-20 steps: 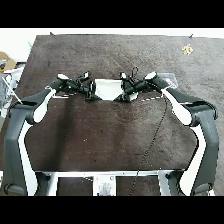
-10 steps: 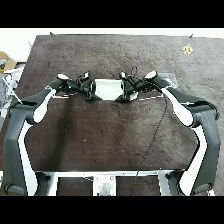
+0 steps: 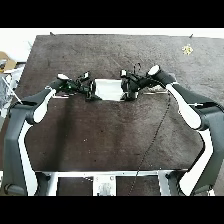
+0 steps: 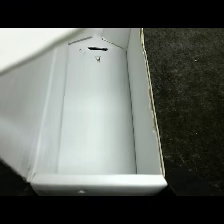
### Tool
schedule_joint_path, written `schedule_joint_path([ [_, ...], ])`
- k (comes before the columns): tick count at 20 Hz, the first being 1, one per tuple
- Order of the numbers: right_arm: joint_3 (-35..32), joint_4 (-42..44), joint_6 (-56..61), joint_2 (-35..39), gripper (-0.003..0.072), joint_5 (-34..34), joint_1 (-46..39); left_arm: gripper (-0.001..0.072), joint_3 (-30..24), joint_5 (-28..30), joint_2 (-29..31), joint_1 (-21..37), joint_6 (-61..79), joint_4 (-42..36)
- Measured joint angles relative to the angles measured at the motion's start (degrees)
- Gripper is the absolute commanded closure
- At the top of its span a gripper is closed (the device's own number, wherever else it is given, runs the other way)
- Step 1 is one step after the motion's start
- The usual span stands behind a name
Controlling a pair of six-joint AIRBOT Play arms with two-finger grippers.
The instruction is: Fold the box and place the chain.
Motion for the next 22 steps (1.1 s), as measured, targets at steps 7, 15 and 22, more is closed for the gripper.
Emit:
schedule_joint_path([
  [7, 0.00, -3.96, 10.67, 7.32, 0.0317, 2.21, -0.50, 0.0425, 0.00, 0.00, 0.00, 0.00, 0.00, -0.02],
  [15, -1.77, 13.88, 10.05, 7.08, 0.0668, 3.28, -1.68, 0.0425, 0.00, 0.00, 0.00, 0.00, 0.02, -0.02],
  [22, -2.12, 25.20, 1.70, 2.91, 0.0669, -6.91, -0.98, 0.0425, 0.00, 0.00, 0.00, 0.00, 0.00, -0.04],
])
